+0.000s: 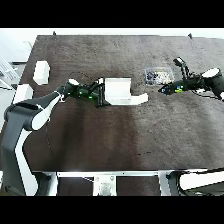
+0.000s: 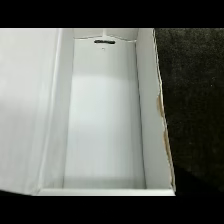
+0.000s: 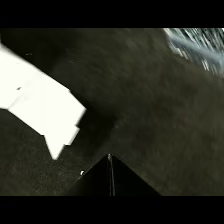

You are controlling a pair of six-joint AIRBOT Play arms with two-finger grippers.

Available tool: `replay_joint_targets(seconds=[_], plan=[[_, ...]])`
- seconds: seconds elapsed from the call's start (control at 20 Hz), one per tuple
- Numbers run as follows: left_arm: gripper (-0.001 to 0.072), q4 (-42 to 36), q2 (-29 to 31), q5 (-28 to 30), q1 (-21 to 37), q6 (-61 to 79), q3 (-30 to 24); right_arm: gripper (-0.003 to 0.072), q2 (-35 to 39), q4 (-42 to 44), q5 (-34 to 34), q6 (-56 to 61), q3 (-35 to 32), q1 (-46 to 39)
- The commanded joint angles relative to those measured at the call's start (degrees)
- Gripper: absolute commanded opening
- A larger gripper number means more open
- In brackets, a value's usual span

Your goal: Fold the box and place the chain.

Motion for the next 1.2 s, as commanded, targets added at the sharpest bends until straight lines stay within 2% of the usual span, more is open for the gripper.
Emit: replay_joint_targets(seconds=[0.0, 0.2, 0.45, 0.75, 1.1, 1.15], plan=[[0.0335, 0.0, 0.0, 0.0, 0.0, 0.0, 0.0, 0.0013, -4.8, 1.9, 0.0, 8.9, -0.1, -0.9], [0.0335, 0.0, 0.0, 0.0, 0.0, 0.0, 0.0, 0.0013, -10.7, 8.1, 0.2, 9.2, -0.1, 0.5], [0.0335, 0.0, 0.0, 0.0, 0.0, 0.0, 0.0, 0.0013, -13.0, 11.5, 0.7, 11.0, -0.1, 6.1], [0.0335, 0.0, 0.0, 0.0, 0.0, 0.0, 0.0, 0.0013, -12.9, 12.0, 2.1, 12.2, 0.1, 11.4], [0.0335, 0.0, 0.0, 0.0, 0.0, 0.0, 0.0, 0.0014, -6.8, 12.3, 2.2, 13.2, 0.1, 11.9], [0.0336, 0.0, 0.0, 0.0, 0.0, 0.0, 0.0, 0.0075, -6.4, 12.4, 2.2, 13.2, 0.2, 12.1]])
